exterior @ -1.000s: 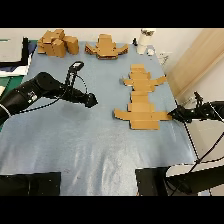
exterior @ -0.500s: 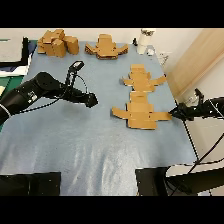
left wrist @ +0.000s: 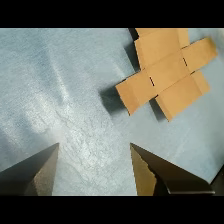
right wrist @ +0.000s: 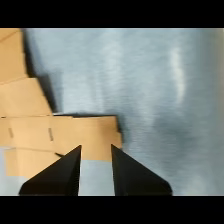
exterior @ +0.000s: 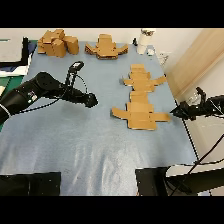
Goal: Fold the box.
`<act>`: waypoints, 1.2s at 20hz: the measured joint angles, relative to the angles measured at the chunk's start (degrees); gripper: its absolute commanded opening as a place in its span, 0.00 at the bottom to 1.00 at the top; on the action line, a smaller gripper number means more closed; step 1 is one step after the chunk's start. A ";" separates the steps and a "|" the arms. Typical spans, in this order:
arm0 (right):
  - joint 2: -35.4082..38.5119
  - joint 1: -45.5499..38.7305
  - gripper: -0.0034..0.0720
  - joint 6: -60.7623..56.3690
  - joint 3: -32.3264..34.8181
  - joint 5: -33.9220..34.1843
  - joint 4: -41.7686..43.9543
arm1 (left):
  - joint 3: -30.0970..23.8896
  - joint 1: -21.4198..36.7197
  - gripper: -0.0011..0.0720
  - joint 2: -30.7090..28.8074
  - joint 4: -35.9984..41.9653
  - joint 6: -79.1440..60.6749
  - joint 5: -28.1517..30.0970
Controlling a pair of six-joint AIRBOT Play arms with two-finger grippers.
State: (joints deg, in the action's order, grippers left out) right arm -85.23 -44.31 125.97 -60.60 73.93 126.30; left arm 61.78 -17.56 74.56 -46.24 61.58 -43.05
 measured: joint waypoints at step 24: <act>-5.77 0.15 0.33 -0.13 -0.11 5.70 3.56 | 0.00 0.00 0.96 0.00 1.33 -0.02 -0.50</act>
State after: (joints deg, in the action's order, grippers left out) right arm -91.00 -44.16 125.84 -60.71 79.64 129.86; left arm 61.78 -17.56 74.56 -44.91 61.56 -43.55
